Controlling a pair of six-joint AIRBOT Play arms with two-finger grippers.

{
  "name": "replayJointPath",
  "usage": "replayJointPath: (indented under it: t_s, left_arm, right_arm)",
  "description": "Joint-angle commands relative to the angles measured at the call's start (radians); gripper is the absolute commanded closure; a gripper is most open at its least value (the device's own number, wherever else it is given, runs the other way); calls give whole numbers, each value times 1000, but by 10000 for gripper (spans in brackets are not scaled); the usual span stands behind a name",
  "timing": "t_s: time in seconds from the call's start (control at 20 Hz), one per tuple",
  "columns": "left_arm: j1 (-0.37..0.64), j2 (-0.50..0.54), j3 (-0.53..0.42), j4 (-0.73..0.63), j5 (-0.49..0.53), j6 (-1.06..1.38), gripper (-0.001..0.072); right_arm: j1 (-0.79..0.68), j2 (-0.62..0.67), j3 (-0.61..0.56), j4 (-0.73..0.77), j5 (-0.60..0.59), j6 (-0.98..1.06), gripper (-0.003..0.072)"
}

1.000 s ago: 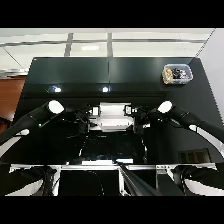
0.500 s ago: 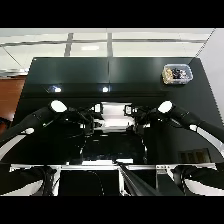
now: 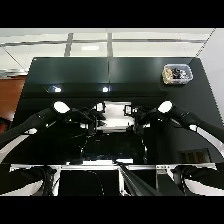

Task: Fold the box and place the chain.

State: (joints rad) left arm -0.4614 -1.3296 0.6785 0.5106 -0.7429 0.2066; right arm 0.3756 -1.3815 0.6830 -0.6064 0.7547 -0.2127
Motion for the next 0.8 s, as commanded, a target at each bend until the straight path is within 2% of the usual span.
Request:
replayJointPath:
  t_s: [0.0, 0.05, 0.1, 0.15, 0.2, 0.35, 0.5, 0.55, 0.65, 0.75]
  left_arm:
    - [-1, -1, 0, 4, 2, -16, 587]
    - [-1, 0, 0, 4, 2, -16, 292]
    - [1, 0, 0, 6, 2, -27, 153]
    - [7, 6, 1, 10, 0, -35, 415]
    - [16, 21, 1, 37, -2, -40, 648]
    - [71, 149, 1, 180, -25, -313, 663]
    - [179, 314, 0, 455, -115, -583, 679]
    - [236, 349, -2, 544, -146, -740, 679]
    - [373, 356, -11, 660, -197, -1174, 679]
    - [534, 299, -35, 592, -303, -1445, 679]
  right_arm:
    - [1, 0, 0, 0, 0, 0, 529]
    - [1, 0, 0, 0, 0, 0, 529]
    - [0, 0, 0, 0, 0, 0, 529]
    - [1, 0, 0, 0, 0, 0, 529]
    - [1, 0, 0, 0, 0, 0, 529]
    - [0, 0, 0, 0, 0, 0, 529]
    - [0, 0, 0, 0, 0, 0, 529]
    - [0, 0, 0, 0, 0, 0, 529]
    - [1, 0, 0, 0, 0, 0, 529]
    - [0, 0, 0, 0, 0, 0, 529]
